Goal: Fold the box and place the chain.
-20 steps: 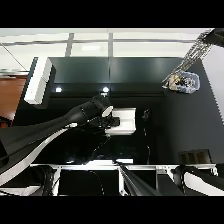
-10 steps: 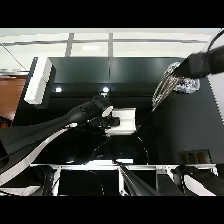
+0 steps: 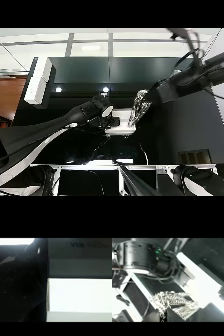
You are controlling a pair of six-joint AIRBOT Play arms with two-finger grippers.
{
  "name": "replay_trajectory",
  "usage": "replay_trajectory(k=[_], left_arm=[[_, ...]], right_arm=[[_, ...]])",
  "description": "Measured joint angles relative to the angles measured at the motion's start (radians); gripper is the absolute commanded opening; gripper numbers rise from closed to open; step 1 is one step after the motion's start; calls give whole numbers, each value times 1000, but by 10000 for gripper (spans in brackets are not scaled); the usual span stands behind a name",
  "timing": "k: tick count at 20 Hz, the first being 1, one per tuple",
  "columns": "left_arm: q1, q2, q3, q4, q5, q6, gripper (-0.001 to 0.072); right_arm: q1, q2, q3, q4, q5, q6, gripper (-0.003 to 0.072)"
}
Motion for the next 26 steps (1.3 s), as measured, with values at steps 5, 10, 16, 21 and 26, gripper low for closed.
replay_trajectory(k=[5, 10, 16, 21, 26], left_arm=[[0, 0, 0, 0, 0, 0, 28], [0, 0, 0, 0, 0, 0, 28], [0, 0, 0, 0, 0, 0, 28], [0, 0, 0, 0, 0, 0, 28], [0, 0, 0, 0, 0, 0, 29]], right_arm=[[40, 0, -130, 3, -105, -4, 20], [87, -3, -287, -3, -246, -5, 21], [141, -39, -426, -81, -457, 31, 22], [168, -73, -474, -116, -529, 56, 282], [121, -70, -468, -217, -504, 68, 279]])
